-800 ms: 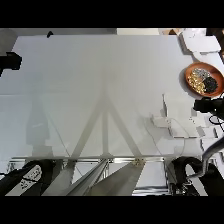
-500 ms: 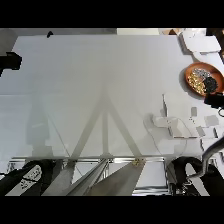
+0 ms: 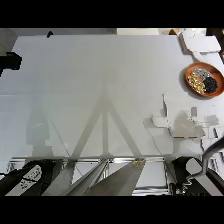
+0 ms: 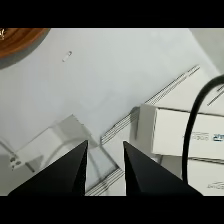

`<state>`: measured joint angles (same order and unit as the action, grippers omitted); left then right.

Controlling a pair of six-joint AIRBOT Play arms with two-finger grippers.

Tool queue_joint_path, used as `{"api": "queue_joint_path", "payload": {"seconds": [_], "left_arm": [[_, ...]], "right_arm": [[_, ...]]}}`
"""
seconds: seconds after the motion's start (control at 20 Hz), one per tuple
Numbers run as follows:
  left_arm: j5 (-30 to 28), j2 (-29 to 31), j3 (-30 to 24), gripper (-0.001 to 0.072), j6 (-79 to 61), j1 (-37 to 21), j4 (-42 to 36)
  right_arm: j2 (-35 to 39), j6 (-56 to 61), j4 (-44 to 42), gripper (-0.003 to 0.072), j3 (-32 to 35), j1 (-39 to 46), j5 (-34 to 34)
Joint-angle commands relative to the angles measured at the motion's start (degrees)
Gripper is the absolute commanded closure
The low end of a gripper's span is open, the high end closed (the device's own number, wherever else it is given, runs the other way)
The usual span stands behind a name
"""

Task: Fold the box and place the chain.

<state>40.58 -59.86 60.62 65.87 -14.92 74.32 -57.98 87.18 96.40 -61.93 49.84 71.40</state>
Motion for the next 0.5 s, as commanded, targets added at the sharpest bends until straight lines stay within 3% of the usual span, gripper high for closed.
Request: {"api": "queue_joint_path", "payload": {"seconds": [0.0, 0.25, 0.3, 0.35, 0.45], "left_arm": [[-0.02, 0.04, 0.04, 0.0011, -0.02, 0.00, 0.02], [-0.02, 0.04, 0.04, 0.0011, 0.00, 0.00, 0.02], [-0.02, 0.04, 0.04, 0.0011, -0.02, 0.02, 0.02], [-0.02, 0.04, 0.04, 0.0011, -0.02, 0.00, 0.02], [-0.02, 0.04, 0.04, 0.0011, -0.02, 0.02, 0.02]], "right_arm": [[-7.67, -11.76, -18.25, 0.0434, -2.23, 9.14, 3.06], [-18.43, -20.83, -17.33, 0.0386, -2.23, 10.23, 8.98], [-20.00, -23.17, -16.98, 0.0281, -2.23, 10.23, 7.91], [-20.90, -25.22, -16.94, 0.0127, -2.25, 10.23, 5.07], [-21.00, -28.50, -16.87, 0.0132, -2.36, 10.23, 0.98]]}}
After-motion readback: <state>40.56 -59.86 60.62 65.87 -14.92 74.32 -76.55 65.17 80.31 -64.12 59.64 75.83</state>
